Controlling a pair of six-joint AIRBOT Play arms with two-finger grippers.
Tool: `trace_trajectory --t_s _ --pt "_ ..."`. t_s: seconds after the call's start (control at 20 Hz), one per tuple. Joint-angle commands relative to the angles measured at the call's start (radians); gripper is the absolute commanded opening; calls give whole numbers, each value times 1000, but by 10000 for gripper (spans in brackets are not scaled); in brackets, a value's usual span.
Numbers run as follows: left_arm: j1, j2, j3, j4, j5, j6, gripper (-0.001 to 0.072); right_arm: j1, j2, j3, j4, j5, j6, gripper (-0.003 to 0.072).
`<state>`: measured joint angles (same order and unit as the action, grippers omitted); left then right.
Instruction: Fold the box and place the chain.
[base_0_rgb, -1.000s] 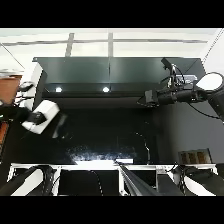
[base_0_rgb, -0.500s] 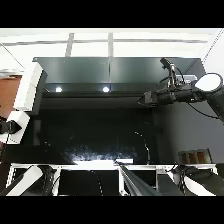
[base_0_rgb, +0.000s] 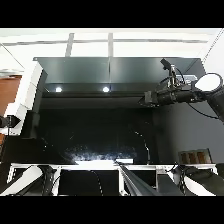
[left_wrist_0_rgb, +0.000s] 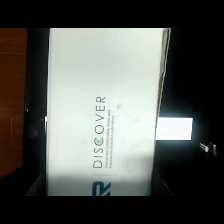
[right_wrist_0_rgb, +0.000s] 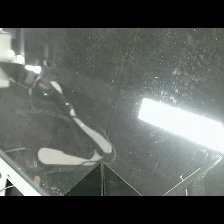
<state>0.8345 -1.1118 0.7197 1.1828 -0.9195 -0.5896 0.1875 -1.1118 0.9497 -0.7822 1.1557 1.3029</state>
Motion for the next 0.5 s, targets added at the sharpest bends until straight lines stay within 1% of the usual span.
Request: trace_trajectory --t_s 0.0,0.1,0.2,0.25,0.3,0.35,0.45 --pt "1 -40 0 -21 -11 16 468 1 0 1 -1 4 9 27" --pt "1 -44 0 -20 -1 22 471 1 0 1 -1 5 11 27" --pt "1 -44 0 -21 1 31 525 1 0 1 -1 5 10 27" --pt "1 -44 0 -21 0 31 525 1 0 1 -1 4 10 27" --pt "1 -44 0 -20 1 33 559 1 0 1 -1 4 10 27" --pt "1 -44 -2 -21 8 42 720 1 0 1 -1 4 10 27" --pt "-11 -43 -2 -22 44 37 719 1 0 1 -1 3 10 27"
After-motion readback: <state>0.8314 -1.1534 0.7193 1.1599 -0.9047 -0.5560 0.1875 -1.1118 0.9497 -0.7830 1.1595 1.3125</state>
